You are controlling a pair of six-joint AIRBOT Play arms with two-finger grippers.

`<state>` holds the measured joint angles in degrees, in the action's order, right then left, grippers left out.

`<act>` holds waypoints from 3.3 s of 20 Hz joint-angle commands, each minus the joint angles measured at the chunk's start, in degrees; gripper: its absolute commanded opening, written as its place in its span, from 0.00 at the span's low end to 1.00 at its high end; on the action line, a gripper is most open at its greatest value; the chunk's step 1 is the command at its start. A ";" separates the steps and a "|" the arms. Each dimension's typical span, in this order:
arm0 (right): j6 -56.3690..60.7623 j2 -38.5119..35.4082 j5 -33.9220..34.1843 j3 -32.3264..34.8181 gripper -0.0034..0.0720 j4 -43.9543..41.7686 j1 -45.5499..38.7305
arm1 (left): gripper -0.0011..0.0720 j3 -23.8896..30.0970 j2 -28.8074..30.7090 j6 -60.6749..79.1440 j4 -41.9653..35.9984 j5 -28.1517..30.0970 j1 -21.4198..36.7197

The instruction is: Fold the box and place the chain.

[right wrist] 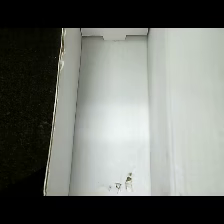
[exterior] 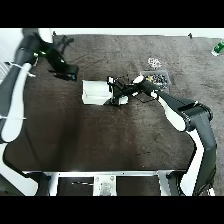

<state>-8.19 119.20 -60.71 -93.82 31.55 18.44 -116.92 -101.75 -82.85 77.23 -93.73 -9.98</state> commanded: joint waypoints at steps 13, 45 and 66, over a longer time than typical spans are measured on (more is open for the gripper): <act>0.04 0.00 -0.02 0.00 0.77 -0.02 0.07 | 0.72 21.14 2.51 75.32 -28.59 18.25 21.03; 0.02 0.00 -0.02 0.00 0.77 -0.02 0.07 | 1.00 18.18 -16.11 97.83 -45.88 7.87 18.05; 0.04 0.00 -0.02 0.00 0.77 -0.02 0.04 | 1.00 19.32 -16.61 102.86 -45.20 14.16 15.34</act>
<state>-8.16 119.20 -60.71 -93.82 31.53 18.44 -97.82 -118.30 19.64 32.49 -79.99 5.78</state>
